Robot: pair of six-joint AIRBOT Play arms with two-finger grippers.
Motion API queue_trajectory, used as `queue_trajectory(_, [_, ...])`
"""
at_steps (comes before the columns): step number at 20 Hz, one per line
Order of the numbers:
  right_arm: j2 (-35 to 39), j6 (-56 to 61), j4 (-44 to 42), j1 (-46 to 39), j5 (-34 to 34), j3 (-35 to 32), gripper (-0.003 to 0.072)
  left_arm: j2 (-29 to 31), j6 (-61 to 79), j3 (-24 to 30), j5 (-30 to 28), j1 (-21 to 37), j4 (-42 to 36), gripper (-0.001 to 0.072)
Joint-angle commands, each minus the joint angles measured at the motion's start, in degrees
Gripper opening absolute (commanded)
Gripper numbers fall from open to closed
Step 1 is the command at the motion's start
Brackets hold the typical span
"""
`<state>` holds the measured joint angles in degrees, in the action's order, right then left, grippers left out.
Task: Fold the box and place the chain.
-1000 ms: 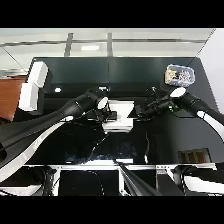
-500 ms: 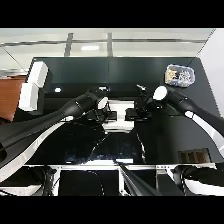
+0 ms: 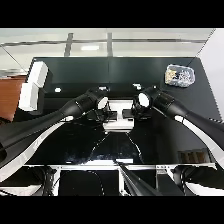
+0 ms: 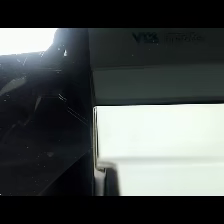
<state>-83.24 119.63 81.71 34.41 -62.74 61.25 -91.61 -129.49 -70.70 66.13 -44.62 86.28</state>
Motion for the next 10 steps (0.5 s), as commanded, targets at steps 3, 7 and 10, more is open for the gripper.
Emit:
queue_trajectory(3, [-1.97,4.68,0.83,0.72,-1.22,0.28,0.0296,0.02,0.07,-0.04,0.13,0.02,0.07,0.0026])
queue_trajectory(7, [-3.17,5.33,0.83,1.42,-1.46,0.28,0.0207,0.02,0.07,-0.04,0.11,0.07,0.09,0.0026])
queue_trajectory(10, [-3.43,5.60,0.92,2.14,-1.07,0.33,0.0015,0.02,0.07,-0.04,0.13,0.07,0.09,0.0026])
